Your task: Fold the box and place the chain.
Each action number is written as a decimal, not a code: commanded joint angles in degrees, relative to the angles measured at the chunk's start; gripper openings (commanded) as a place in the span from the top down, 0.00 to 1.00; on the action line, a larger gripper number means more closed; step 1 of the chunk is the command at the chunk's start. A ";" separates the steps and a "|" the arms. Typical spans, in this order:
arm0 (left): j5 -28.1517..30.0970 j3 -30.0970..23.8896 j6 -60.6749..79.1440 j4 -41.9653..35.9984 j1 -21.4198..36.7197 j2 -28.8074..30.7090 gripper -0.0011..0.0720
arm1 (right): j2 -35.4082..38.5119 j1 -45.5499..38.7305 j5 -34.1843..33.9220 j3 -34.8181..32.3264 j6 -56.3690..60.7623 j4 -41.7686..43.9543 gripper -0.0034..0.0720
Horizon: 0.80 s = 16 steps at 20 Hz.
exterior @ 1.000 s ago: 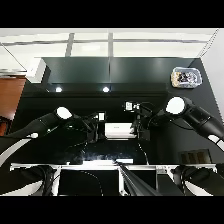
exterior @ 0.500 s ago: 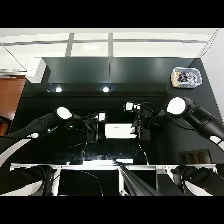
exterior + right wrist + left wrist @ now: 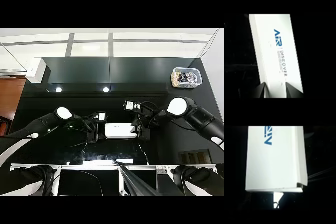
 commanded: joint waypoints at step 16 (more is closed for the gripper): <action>-0.02 0.04 0.13 0.07 -0.02 -0.02 0.43 | 0.13 0.02 1.07 0.00 0.00 -1.07 0.68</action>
